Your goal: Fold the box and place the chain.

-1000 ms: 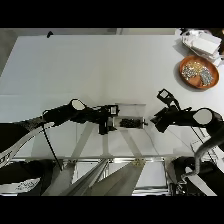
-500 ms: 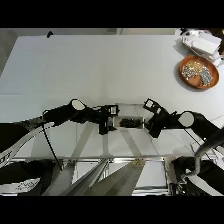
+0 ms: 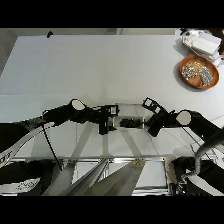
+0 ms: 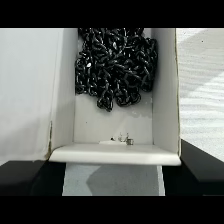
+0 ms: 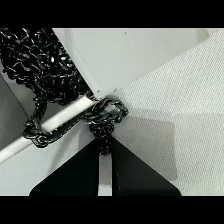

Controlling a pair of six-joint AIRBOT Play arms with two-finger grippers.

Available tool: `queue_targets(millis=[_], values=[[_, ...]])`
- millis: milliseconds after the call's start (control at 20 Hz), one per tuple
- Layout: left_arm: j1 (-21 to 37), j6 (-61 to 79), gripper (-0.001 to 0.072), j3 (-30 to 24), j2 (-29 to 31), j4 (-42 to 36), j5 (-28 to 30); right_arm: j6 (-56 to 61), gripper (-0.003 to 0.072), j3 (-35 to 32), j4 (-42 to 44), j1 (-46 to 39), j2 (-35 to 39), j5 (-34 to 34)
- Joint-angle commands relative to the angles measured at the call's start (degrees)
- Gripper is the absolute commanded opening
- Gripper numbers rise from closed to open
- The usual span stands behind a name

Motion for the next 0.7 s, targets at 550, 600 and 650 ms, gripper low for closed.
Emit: queue_targets(millis=[550,600,650], values=[[0.0,0.0,0.0476,0.0,0.0,0.0,0.0,15.2,0.0012,0.1,-14.1,0.1,29.4,1.6],[0.0,0.0,0.0476,0.0,0.0,0.0,0.0,15.2,0.0012,0.1,-11.8,0.1,32.5,1.6],[0.0,0.0,0.0476,0.0,0.0,0.0,0.0,15.2,0.0012,0.1,-8.7,0.1,35.4,1.0]])
